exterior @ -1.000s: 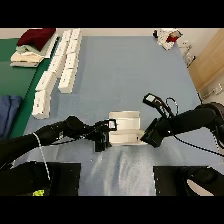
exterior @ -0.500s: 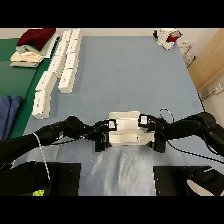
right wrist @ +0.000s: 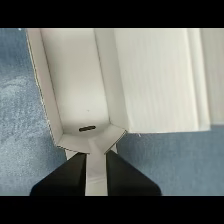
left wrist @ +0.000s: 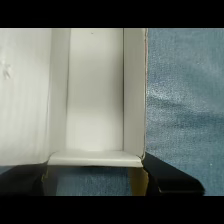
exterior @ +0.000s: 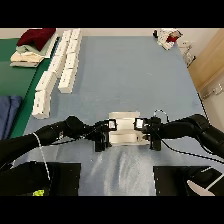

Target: Fold the box.

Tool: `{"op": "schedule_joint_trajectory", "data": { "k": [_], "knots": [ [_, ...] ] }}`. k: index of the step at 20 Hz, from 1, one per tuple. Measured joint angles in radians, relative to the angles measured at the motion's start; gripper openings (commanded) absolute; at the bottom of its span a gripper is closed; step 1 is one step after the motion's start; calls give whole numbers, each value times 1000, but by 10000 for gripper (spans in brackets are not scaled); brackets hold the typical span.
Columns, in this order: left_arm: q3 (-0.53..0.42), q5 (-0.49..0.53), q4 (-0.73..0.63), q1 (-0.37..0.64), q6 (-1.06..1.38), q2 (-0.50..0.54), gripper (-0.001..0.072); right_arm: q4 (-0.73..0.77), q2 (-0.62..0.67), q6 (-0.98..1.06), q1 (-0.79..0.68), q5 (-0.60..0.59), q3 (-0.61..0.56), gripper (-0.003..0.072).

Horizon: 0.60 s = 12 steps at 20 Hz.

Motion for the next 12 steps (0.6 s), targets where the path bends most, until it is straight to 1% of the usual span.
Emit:
{"op": "schedule_joint_trajectory", "data": {
  "k": [7,9,10,11,12],
  "knots": [
    [0,0,0,0,0,0,470,119,-19,-47,2,30,-1,151],
    [0,0,0,0,0,0,470,144,-29,-68,2,36,0,161],
    [0,0,0,0,0,0,470,154,-32,-74,2,41,-1,245],
    [0,0,0,0,0,0,470,163,-35,-81,2,43,-1,481],
    [0,0,0,0,0,0,470,169,-37,-87,3,47,0,585]
  ]
}}
